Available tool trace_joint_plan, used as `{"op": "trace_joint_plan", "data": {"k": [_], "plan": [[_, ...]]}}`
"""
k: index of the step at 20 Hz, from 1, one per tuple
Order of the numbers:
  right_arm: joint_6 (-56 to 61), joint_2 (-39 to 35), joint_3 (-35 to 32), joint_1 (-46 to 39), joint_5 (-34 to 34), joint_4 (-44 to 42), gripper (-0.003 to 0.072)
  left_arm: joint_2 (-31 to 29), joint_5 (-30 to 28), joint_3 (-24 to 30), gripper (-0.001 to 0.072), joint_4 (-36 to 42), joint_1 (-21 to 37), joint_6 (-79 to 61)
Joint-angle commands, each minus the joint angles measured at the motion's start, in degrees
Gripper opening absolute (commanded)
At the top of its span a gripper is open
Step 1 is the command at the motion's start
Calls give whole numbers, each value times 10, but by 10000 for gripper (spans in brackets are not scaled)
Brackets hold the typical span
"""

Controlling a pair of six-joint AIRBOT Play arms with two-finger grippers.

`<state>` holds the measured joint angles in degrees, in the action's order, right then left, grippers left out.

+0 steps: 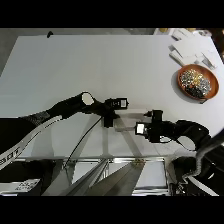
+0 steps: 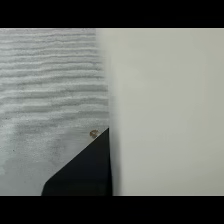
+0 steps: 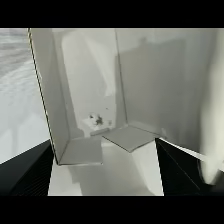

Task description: Fold the box and place the chain.

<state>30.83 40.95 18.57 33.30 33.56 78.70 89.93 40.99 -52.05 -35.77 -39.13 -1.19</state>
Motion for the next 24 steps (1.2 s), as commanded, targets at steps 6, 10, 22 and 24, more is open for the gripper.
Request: {"op": "trace_joint_plan", "data": {"k": [6,10,22,24], "plan": [[-216,37,5,-121,14,-261,689,0,0,0,9,0,0,0],[-299,80,5,-169,16,-328,689,0,0,0,9,0,0,0],[-538,188,5,-214,60,-477,687,0,0,0,9,1,0,0],[-541,201,6,-214,63,-479,687,0,0,0,9,1,0,0]]}}
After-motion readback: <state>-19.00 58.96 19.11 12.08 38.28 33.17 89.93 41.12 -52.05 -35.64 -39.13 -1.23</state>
